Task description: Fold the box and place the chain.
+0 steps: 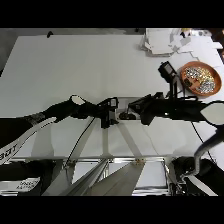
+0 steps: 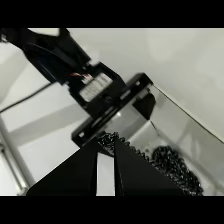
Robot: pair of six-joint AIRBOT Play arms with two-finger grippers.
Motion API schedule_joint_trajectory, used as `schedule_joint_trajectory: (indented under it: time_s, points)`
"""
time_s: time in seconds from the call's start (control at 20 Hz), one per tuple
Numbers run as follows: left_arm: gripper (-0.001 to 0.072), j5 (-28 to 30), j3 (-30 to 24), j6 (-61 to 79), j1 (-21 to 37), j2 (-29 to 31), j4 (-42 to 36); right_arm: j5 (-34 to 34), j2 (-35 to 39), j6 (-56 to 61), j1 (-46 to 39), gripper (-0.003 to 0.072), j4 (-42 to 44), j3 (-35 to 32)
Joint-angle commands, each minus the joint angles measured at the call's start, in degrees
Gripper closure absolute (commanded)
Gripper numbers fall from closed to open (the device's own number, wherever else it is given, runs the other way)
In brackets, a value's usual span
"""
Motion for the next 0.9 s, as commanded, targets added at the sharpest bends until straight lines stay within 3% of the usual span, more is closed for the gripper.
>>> schedule_joint_trajectory:
  time_s: [0.0, 0.3, 0.35, 0.4, 0.45, 0.65, 0.85]
  points:
    - [0.0573, 0.0, 0.0, 0.0, 0.0, 0.0, 0.0, -3.0, -5.2, 0.5, 1.2, 0.0671, -1.6, -3.2]
    - [0.0573, 0.0, 0.0, 0.0, 0.0, 0.0, 0.0, -6.7, -13.4, 0.5, 1.2, 0.0625, -1.5, -5.6]
    - [0.0573, 0.0, 0.0, 0.0, 0.0, 0.0, 0.0, -6.6, -13.9, 0.5, 1.2, 0.0568, -1.5, -5.6]
    - [0.0573, 0.0, 0.0, 0.0, 0.0, 0.0, 0.0, -6.6, -13.9, 0.5, 1.2, 0.0465, -1.5, -5.6]
    - [0.0573, 0.0, 0.0, 0.0, 0.0, 0.0, 0.0, -6.4, -13.8, 0.5, 1.2, 0.0447, -1.5, -5.6]
    - [0.0573, 0.0, 0.0, 0.0, 0.0, 0.0, 0.0, -3.7, -10.1, 0.5, -0.8, 0.0450, -2.3, -4.7]
    - [0.0573, 0.0, 0.0, 0.0, 0.0, 0.0, 0.0, 5.9, -5.7, 6.7, -8.8, 0.0473, -15.4, 0.4]
